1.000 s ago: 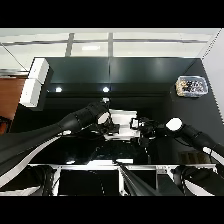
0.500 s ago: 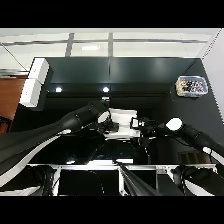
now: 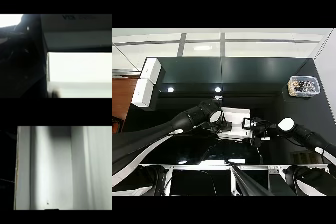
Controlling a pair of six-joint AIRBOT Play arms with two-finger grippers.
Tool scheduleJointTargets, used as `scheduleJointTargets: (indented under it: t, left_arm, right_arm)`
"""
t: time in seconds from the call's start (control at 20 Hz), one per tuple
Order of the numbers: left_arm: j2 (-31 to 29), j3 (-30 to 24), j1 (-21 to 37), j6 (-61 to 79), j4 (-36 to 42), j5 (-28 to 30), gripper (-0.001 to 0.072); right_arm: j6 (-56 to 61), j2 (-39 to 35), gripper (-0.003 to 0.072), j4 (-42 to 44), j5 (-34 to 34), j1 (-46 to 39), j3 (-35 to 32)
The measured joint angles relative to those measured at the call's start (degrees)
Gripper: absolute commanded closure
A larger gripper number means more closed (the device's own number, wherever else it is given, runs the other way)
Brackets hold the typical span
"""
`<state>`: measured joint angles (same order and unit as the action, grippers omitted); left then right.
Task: Fold the box and place the chain.
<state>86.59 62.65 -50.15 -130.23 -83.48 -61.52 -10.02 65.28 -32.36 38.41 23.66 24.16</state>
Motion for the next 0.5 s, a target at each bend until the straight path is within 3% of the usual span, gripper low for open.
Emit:
scheduleJointTargets:
  t: [0.5]
  left_arm:
    - [0.0,0.0,0.0,-0.5,-2.3,-0.5,0.0683]
  right_arm:
    - [6.9,-8.6,0.0056,-10.6,2.9,-0.1,0.2]
